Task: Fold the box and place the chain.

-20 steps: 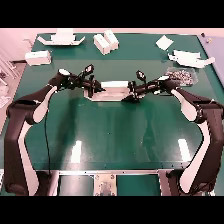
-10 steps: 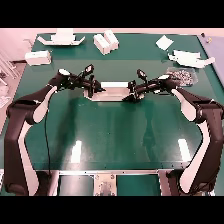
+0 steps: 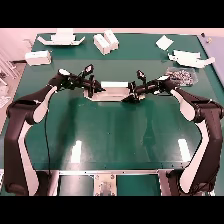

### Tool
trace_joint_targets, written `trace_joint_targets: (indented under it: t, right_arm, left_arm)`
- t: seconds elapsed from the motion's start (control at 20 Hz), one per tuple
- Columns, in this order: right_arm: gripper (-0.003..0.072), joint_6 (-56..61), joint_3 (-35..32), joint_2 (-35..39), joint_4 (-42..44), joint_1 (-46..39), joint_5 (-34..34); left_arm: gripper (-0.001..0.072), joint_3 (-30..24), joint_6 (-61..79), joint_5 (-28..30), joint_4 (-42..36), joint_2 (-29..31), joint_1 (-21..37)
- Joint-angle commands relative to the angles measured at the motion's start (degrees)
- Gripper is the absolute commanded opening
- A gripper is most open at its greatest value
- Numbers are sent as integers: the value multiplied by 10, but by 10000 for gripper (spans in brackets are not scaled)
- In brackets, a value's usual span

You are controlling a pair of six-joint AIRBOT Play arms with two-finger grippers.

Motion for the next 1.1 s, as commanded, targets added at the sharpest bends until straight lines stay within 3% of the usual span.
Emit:
trace_joint_targets:
  t: [0.0,0.75,0.85,1.05]
  right_arm:
    - [628,0,1,-1,1,0,-3]
    - [616,0,1,-2,-9,1,-11]
    - [570,-1,1,-2,-13,1,-13]
    - [556,-5,2,-2,-16,1,-13]
  left_arm:
    - [27,0,0,0,-5,0,0]
    - [27,0,0,0,-5,0,0]
    - [27,0,0,0,-5,0,0]
    - [28,0,0,0,-5,0,0]
